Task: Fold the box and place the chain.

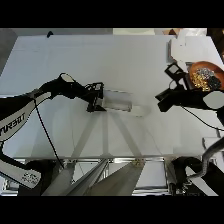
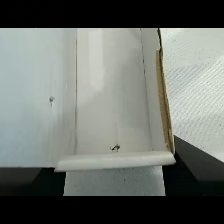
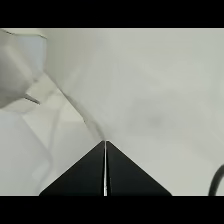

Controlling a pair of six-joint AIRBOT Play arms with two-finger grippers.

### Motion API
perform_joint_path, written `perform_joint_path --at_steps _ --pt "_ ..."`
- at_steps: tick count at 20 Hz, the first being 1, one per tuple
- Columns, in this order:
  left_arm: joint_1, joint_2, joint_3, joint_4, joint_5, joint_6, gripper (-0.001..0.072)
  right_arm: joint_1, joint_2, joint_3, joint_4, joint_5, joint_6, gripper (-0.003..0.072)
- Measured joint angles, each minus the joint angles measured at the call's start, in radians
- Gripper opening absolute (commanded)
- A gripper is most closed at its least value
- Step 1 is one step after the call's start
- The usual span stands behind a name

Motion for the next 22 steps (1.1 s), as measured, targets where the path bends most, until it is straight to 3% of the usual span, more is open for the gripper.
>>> perform_joint_path --at_steps 4,7,15,22 --pt "0.0 0.0 0.0 0.0 0.0 0.0 0.0335 -0.072 0.004 -0.073 -0.039 0.053 0.259 0.0004" --pt "0.0 0.0 0.0 0.0 0.0 0.0 0.0335 -0.089 -0.035 -0.142 0.04 0.047 0.332 0.0004" --pt "0.0 0.0 0.0 0.0 0.0 0.0 0.0335 -0.089 -0.271 -0.188 0.376 0.003 0.246 0.0004" --pt "0.0 0.0 0.0 0.0 0.0 0.0 0.0335 -0.054 -0.328 -0.191 0.555 -0.034 0.15 0.0002"
